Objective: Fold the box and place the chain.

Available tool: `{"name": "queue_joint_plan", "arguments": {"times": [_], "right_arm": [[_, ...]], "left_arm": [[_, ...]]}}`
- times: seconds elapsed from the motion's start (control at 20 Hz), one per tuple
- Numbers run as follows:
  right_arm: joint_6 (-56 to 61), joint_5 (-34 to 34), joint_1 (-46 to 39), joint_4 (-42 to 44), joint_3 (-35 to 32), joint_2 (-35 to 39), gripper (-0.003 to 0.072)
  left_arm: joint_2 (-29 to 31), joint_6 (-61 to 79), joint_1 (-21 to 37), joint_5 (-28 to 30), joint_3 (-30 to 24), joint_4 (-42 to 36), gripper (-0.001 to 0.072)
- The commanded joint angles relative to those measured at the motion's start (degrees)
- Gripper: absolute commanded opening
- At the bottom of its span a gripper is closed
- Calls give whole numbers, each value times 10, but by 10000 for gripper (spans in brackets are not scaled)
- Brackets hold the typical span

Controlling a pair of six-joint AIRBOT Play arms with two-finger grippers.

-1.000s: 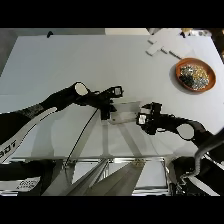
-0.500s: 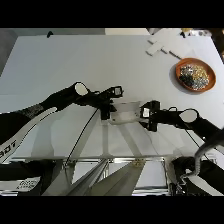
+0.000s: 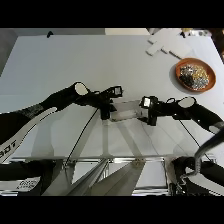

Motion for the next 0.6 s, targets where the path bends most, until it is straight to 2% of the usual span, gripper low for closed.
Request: {"name": "queue_joint_plan", "arguments": {"times": [0.0, 0.2, 0.4, 0.55], "right_arm": [[-54, 36, -5, 11, 7, -28, 691], [-122, 56, 11, 52, 7, -46, 670], [-88, 68, 11, 54, 7, -47, 667], [-71, 74, 11, 24, 7, -50, 653]], "left_arm": [[0, 0, 0, 0, 0, 0, 12], [0, 0, 0, 0, 1, 0, 12], [0, 0, 0, 0, 1, 0, 12], [0, 0, 0, 0, 1, 0, 12]]}}
